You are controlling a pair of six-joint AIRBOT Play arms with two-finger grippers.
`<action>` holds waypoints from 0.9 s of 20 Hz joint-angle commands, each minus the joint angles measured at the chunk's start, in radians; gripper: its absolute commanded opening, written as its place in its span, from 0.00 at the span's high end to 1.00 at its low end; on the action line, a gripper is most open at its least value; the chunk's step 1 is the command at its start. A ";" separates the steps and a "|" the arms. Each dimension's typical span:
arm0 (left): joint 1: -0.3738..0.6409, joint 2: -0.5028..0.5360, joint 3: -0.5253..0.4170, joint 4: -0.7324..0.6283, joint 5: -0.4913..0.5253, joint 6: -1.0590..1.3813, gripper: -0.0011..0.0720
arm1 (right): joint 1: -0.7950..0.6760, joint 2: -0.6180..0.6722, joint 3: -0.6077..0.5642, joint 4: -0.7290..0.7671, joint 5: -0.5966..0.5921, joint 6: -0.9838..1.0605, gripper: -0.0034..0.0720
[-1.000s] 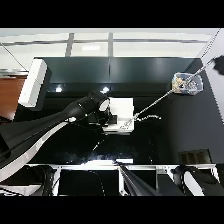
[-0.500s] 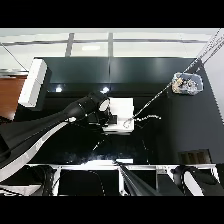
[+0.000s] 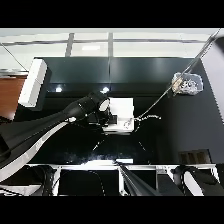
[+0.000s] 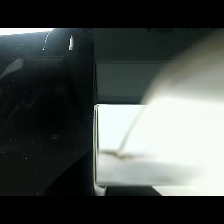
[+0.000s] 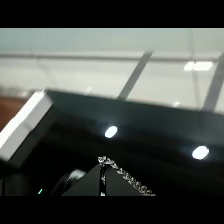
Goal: Fold the box and place the chain.
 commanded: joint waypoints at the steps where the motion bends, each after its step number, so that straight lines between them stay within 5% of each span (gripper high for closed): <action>1: 0.000 0.000 0.000 0.000 0.000 0.000 0.94 | 0.023 0.000 -0.151 0.142 0.103 -0.031 0.93; 7: 0.000 0.000 0.000 0.000 0.000 0.000 0.94 | 0.272 -0.068 -0.407 0.244 -0.114 -0.051 0.93; 18: 0.000 0.000 0.000 0.000 0.000 0.000 0.94 | 0.528 -0.389 -0.437 0.118 -0.231 -0.072 0.93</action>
